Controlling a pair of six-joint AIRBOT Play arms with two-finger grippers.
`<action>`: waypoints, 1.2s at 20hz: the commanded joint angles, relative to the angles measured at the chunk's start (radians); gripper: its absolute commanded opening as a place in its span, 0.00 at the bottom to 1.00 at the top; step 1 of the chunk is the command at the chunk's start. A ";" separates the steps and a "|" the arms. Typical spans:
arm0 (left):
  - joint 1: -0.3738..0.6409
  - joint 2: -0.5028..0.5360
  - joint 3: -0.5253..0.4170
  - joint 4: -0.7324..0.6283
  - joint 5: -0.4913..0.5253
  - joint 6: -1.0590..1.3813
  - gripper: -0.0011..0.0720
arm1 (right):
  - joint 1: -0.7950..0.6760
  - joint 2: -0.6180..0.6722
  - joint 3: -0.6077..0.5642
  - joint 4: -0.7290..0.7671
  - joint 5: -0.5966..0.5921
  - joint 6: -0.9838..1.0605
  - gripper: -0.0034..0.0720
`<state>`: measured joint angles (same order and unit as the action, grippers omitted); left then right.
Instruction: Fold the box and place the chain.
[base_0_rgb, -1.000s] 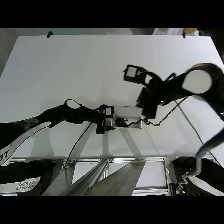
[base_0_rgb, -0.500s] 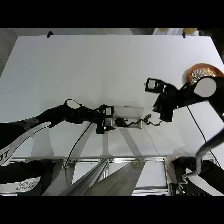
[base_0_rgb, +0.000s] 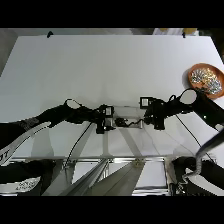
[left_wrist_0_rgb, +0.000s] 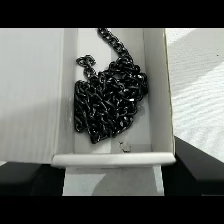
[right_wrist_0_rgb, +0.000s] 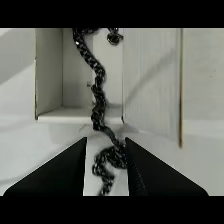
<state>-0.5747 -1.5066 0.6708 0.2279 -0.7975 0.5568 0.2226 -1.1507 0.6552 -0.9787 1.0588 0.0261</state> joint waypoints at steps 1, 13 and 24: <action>0.000 0.001 0.000 0.000 0.000 0.000 0.20 | 0.001 -0.058 -0.007 0.043 -0.027 -0.035 0.40; 0.000 0.001 0.000 0.000 0.000 0.000 0.20 | 0.001 0.102 0.044 -0.322 0.093 0.343 0.07; 0.000 0.001 0.000 0.000 0.000 0.000 0.20 | 0.208 0.302 0.364 -0.009 0.169 0.577 0.07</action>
